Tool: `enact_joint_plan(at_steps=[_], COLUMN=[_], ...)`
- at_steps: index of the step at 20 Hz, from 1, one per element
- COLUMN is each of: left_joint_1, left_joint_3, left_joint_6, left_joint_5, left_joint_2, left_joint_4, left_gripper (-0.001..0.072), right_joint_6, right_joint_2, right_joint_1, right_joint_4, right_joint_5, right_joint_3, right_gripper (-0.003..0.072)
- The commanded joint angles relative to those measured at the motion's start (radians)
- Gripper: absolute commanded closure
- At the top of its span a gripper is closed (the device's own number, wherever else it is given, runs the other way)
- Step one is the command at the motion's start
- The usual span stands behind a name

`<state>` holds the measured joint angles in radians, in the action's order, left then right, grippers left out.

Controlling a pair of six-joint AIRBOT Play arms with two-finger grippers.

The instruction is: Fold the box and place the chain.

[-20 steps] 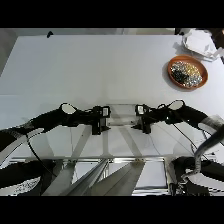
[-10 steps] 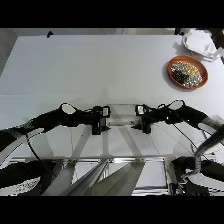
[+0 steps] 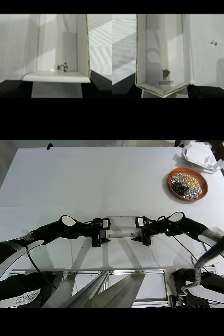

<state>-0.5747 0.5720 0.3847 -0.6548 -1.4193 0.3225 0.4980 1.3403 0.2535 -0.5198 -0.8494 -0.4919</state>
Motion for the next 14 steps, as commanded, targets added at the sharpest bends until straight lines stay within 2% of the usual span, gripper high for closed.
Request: enact_joint_plan(at_steps=[1,5,6,7,10,14], left_joint_1=[0.0,0.0,0.0,0.0,0.0,0.0], left_joint_3=[0.0,0.0,0.0,0.0,0.0,0.0], left_joint_6=[0.0,0.0,0.0,0.0,0.0,0.0], left_joint_5=[0.0,0.0,0.0,0.0,0.0,0.0], left_joint_2=[0.0,0.0,0.0,0.0,0.0,0.0], left_joint_4=[0.0,0.0,0.0,0.0,0.0,0.0], left_gripper=[0.0438,0.0438,0.0438,0.0438,0.0438,0.0438], right_joint_6=[0.0,-0.001,-0.001,-0.005,-0.056,-0.222], right_joint_2=[0.0,0.0,-0.001,-0.003,-0.024,-0.091], right_joint_1=[0.001,0.001,0.001,0.001,0.001,0.0], right_joint_4=[0.001,0.002,0.021,0.04,0.037,-0.108], right_joint_5=[-0.001,-0.008,-0.021,-0.028,-0.037,-0.027], right_joint_3=[-0.001,-0.001,-0.001,-0.001,-0.001,-0.001], right_gripper=[0.0229,0.0227,0.0131,-0.0026,-0.0019,-0.0018])
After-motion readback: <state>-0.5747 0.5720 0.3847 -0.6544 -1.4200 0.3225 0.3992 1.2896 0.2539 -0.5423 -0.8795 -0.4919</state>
